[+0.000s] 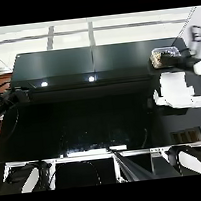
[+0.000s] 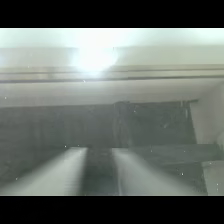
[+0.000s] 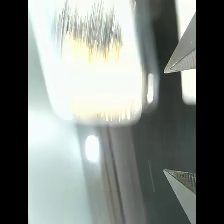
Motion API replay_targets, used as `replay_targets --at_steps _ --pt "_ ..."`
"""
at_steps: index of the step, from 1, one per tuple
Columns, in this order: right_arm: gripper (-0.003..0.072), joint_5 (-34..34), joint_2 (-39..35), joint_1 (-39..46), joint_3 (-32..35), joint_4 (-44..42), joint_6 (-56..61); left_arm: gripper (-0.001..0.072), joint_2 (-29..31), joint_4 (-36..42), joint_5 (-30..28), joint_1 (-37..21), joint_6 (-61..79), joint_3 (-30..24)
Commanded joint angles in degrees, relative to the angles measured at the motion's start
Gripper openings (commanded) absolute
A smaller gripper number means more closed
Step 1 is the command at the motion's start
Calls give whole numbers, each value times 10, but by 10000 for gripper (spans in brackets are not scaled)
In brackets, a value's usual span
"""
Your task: Fold the box and place the chain.
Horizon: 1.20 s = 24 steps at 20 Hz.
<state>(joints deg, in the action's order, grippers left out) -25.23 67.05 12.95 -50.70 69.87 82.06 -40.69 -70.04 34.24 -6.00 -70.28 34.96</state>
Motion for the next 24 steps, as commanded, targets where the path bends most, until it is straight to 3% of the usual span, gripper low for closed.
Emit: replay_targets --at_steps 1,4,8,12,14,16,18,21,24 --pt "715 -160 47 233 -76 116 97 709 -10 21 8 0 -5 0" --pt "715 -309 99 365 -139 112 -14 709 -33 28 40 3 -5 0" --pt "714 -462 167 393 -161 111 -235 709 -58 60 50 16 -5 0" --pt "713 -458 205 355 -162 97 -295 709 -58 65 50 29 -5 0" --pt "476 -441 205 337 -166 103 -303 709 -58 65 50 29 -5 0" --pt "469 -439 205 328 -178 108 -303 709 -58 65 50 29 -5 0" --pt "18 -443 202 319 -191 106 -303 709 -58 65 51 29 -5 0" --pt "9 -474 181 308 -192 66 -318 709 -58 64 48 29 -5 0" --pt "15 -507 144 299 -187 -39 -315 708 -58 65 46 29 -5 0"
